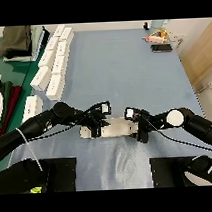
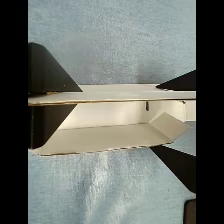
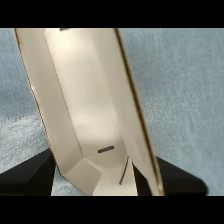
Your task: Fold the box.
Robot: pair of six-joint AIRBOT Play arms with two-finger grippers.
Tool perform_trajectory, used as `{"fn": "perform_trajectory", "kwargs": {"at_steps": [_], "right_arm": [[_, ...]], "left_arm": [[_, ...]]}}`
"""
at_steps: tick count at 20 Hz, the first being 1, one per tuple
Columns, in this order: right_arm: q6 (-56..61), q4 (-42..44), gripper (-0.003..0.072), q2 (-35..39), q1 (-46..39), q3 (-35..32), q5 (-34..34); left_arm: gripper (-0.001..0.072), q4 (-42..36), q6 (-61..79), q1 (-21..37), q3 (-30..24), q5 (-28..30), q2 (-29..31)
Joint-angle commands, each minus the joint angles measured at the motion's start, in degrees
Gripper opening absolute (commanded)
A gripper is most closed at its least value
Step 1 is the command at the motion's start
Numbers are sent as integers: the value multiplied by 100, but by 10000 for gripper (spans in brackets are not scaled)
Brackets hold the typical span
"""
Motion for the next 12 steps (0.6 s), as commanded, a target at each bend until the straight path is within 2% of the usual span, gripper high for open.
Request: {"fn": "perform_trajectory", "kwargs": {"at_steps": [1, 10, 12], "right_arm": [[0, 15, 720, -98, 7, 4, 7], [2, 79, 714, -232, 9, 2, 116], [2, 81, 650, -232, 9, 2, 157]], "left_arm": [[15, 2, 0, -2, 2, -2, -2], [15, 2, 0, -2, 2, 0, -2], [15, 2, 0, -2, 2, -2, -2]]}}
